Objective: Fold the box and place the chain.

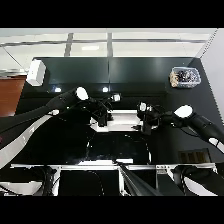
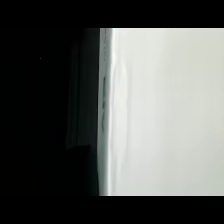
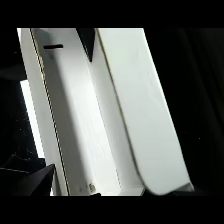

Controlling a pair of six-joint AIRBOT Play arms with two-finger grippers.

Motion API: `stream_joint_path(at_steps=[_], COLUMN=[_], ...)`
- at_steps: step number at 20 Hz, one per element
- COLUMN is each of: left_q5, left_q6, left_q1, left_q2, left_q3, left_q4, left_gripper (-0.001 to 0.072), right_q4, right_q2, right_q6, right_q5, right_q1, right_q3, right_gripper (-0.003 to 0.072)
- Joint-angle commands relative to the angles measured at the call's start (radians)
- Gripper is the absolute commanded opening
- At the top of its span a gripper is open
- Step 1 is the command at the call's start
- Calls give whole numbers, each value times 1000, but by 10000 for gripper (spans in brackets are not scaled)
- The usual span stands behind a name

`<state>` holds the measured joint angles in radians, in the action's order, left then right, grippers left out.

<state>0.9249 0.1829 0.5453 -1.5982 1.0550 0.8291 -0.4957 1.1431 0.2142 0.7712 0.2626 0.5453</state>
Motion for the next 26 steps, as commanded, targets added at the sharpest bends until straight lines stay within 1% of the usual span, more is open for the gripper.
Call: stream_joint_path(at_steps=[1,5,8,12,17,26], left_q5=[1,1,2,1,1,2], left_q6=[3,2,3,2,3,3], left_q1=[0,0,0,0,0,0], left_q2=[0,0,0,0,0,0], left_q3=[1,1,1,1,1,1], left_q4=[0,0,0,0,0,0], left_gripper=[26,26,26,26,26,26], right_q4=[-1,-66,-133,-100,-100,-100], right_q2=[27,66,74,90,116,117], right_q6=[-11,-9,32,72,85,82], right_q5=[24,44,44,29,-10,9], right_q1=[1,2,2,5,76,31], right_q3=[0,0,0,0,0,0], right_gripper=[701,701,701,702,701,701])
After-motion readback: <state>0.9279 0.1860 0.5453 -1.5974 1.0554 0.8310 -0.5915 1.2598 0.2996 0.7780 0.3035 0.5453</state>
